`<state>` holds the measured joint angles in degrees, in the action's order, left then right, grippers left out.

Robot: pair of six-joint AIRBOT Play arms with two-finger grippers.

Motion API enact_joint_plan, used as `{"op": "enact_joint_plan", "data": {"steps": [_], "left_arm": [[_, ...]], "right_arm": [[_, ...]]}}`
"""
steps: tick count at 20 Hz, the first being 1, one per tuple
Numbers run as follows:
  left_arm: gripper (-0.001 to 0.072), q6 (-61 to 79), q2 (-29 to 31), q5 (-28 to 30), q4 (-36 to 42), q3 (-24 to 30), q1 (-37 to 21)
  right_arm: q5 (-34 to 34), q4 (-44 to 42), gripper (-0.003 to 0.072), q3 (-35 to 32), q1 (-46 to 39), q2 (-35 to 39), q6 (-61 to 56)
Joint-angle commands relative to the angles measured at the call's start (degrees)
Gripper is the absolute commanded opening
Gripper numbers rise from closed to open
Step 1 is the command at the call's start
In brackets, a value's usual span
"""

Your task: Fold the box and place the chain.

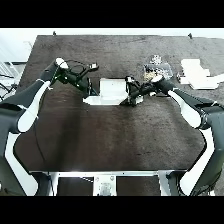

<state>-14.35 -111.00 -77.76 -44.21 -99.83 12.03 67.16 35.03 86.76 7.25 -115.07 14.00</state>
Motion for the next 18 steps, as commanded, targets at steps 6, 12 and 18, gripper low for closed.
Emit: {"op": "enact_joint_plan", "data": {"steps": [6, 12, 18], "left_arm": [[0.0012, -20.59, 11.89, 8.39, 6.8, 9.01, -3.34], [0.0013, -27.69, 25.2, 21.53, -0.33, 26.12, -3.45], [0.0013, -31.45, 28.2, 18.95, 10.12, 35.71, -8.33]], "right_arm": [[0.0, -0.02, 0.0583, -0.02, 0.04, 0.02, -0.02], [0.0, -0.02, 0.0584, -0.02, 0.04, 0.02, -0.02], [0.0, -0.02, 0.0584, -0.02, 0.04, 0.02, -0.02]]}}
